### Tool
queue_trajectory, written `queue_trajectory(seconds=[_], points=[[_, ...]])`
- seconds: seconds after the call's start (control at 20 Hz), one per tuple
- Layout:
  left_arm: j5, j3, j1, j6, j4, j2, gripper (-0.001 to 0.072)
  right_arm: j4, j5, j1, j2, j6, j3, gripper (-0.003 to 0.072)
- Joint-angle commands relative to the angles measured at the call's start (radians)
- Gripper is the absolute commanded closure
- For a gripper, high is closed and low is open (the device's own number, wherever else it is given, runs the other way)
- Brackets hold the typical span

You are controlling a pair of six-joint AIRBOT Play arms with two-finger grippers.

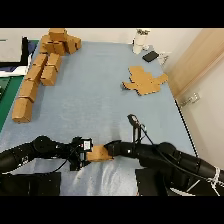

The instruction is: Fold the box.

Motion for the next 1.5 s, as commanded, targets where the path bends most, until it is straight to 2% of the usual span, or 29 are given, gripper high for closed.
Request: queue_trajectory(seconds=[0.0,0.15,0.25,0.6,1.0,1.15,1.3,1.45], points=[[0.001,0.0,0.0,0.0,0.0,0.0,0.0233,-0.398,-0.337,-0.163,-0.006,0.184,0.13,0.0684],[0.001,0.0,0.0,0.0,0.0,0.001,0.0233,-0.592,-0.64,-0.262,-0.068,0.209,0.306,0.0683],[0.0,0.0,0.0,0.0,0.0,0.001,0.0233,-0.623,-0.7,-0.292,-0.128,0.187,0.363,0.0683],[0.001,0.0,0.0,0.0,-0.003,0.0,0.0233,-0.427,-0.6,-0.295,-0.29,0.193,0.397,0.0683],[0.006,0.014,0.002,-0.04,-0.066,0.005,0.0233,-0.462,-0.599,-0.296,-0.319,0.263,0.397,0.0682],[0.117,0.048,0.01,-0.242,-0.02,0.024,0.0233,-0.462,-0.6,-0.296,-0.319,0.263,0.397,0.0682],[0.261,0.08,0.092,-0.499,0.1,0.055,0.0233,-0.467,-0.601,-0.296,-0.319,0.263,0.397,0.0683],[0.256,0.113,0.296,-0.713,0.24,0.056,0.0233,-0.474,-0.621,-0.296,-0.319,0.262,0.397,0.0683]])
